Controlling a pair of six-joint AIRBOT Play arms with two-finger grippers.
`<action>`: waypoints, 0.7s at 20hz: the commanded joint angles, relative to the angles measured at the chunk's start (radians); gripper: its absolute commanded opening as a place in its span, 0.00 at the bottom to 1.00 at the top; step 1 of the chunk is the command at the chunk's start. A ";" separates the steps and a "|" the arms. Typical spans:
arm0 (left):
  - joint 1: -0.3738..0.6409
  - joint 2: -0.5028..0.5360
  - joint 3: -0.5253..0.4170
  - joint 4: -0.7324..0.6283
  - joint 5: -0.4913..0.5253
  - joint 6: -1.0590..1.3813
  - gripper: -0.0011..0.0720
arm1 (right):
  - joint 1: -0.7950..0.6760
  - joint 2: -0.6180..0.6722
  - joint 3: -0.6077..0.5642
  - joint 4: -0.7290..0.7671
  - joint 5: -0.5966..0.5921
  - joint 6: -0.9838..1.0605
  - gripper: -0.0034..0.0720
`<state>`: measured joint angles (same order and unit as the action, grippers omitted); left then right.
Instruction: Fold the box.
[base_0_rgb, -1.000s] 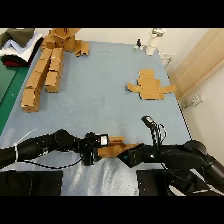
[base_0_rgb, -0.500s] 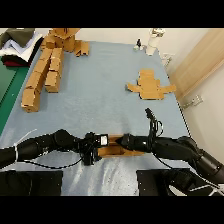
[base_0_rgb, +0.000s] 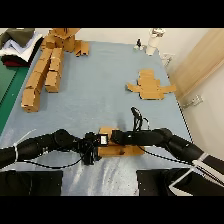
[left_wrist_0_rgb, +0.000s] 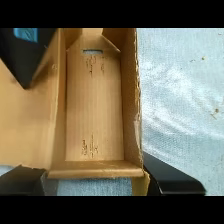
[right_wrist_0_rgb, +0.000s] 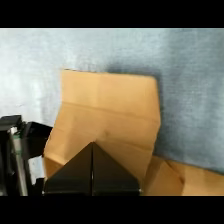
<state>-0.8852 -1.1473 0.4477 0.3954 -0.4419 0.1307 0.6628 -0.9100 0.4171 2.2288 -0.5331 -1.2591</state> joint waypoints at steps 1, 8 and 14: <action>0.000 0.000 0.000 0.002 -0.002 0.003 0.72 | 0.018 -0.069 0.008 -0.008 0.010 -0.043 0.05; 0.000 0.000 0.000 0.002 -0.003 0.003 0.72 | -0.005 0.018 0.056 -0.203 0.019 -0.042 0.05; 0.000 0.000 0.000 0.002 -0.003 0.003 0.72 | -0.090 0.328 0.078 -0.545 -0.411 -0.003 0.05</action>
